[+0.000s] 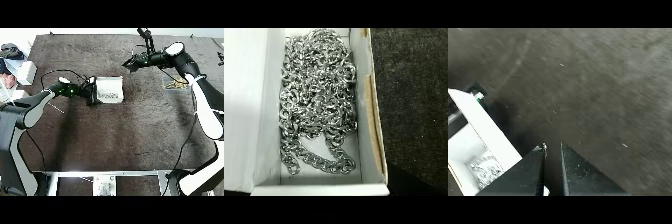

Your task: Fold the box and place the chain.

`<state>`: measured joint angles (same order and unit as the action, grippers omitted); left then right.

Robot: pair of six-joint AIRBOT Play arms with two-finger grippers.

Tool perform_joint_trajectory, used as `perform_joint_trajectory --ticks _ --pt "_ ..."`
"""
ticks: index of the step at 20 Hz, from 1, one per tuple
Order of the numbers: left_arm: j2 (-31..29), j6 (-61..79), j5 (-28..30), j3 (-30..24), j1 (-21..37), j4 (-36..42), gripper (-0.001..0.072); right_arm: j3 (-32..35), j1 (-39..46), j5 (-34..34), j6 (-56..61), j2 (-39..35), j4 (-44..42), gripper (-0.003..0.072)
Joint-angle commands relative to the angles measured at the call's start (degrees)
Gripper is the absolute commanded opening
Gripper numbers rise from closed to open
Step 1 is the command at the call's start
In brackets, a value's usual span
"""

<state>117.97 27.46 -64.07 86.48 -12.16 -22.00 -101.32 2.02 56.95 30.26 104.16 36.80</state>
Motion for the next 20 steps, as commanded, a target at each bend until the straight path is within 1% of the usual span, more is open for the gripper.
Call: perform_joint_trajectory --ticks 1,5,7,11,14,17,18,20 --pt "-0.04 0.02 0.0 0.0 0.02 -0.02 0.0235 -2.34 0.39 3.37 -2.1 4.46 -3.56 0.0169" --pt "-0.04 0.02 0.02 0.0 0.02 -0.02 0.0236 -2.32 -0.37 7.37 -3.72 5.84 -1.99 0.017" --pt "-0.04 0.0 0.02 0.0 0.02 -0.02 0.0235 -2.32 -1.14 10.49 -8.59 5.84 -1.46 0.017" --pt "-0.04 0.0 0.02 0.0 0.02 -0.02 0.0235 -2.34 -3.67 13.05 -11.3 5.77 4.66 0.0171" --pt "-0.04 0.0 0.02 0.02 0.02 -0.02 0.0235 -2.32 -4.61 17.29 -15.32 5.77 3.96 0.0171" --pt "-0.04 0.0 0.02 0.02 0.02 -0.02 0.0236 -2.32 -5.66 17.94 -16.85 5.79 6.1 0.018" --pt "-0.04 0.0 0.02 0.0 0.02 -0.02 0.0236 -2.32 -6.01 18.62 -18.69 5.77 6.08 0.0191" --pt "-0.04 0.02 0.0 0.0 0.02 -0.02 0.0236 -2.32 -6.4 18.82 -20.04 5.79 6.19 0.0191"
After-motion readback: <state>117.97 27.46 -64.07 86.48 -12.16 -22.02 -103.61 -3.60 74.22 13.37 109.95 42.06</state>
